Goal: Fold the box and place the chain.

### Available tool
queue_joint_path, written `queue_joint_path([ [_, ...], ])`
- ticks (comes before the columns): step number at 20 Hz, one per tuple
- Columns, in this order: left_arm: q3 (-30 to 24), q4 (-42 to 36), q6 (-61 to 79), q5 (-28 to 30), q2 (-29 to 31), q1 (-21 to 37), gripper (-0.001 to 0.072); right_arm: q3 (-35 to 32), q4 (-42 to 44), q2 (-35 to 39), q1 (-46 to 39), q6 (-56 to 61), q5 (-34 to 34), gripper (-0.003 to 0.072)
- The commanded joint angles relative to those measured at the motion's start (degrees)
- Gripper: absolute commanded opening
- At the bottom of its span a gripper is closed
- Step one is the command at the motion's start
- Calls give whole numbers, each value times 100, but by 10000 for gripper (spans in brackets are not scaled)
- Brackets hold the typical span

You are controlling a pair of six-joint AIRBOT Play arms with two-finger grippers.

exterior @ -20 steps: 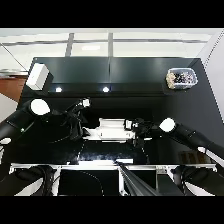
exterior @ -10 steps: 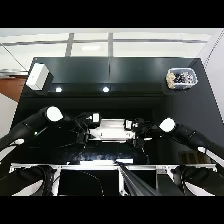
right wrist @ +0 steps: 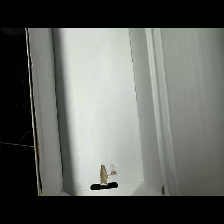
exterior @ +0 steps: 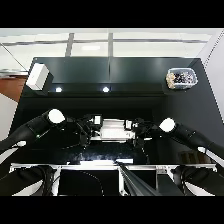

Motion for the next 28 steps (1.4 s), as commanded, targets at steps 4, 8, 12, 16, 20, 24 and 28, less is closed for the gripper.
queue_joint_path([
  [4,-7,-367,33,-33,-9,-68,89,-2,2,-2,2,0,-2,543],
  [8,-11,-476,28,758,-81,-522,89,-2,2,-2,2,0,-4,543],
  [12,-11,-509,-446,789,-157,-621,89,-2,2,-2,0,0,-4,542],
  [16,-13,-492,-527,752,-157,-597,89,-2,2,-2,0,0,-4,542],
  [20,-13,-494,-525,756,-157,-608,125,-2,2,-2,0,0,-4,542],
  [24,-13,-492,-520,776,-157,-608,241,-2,2,-2,0,0,-4,542],
  [28,-13,-496,-507,761,-157,-608,212,-2,2,-2,0,0,-4,542],
])
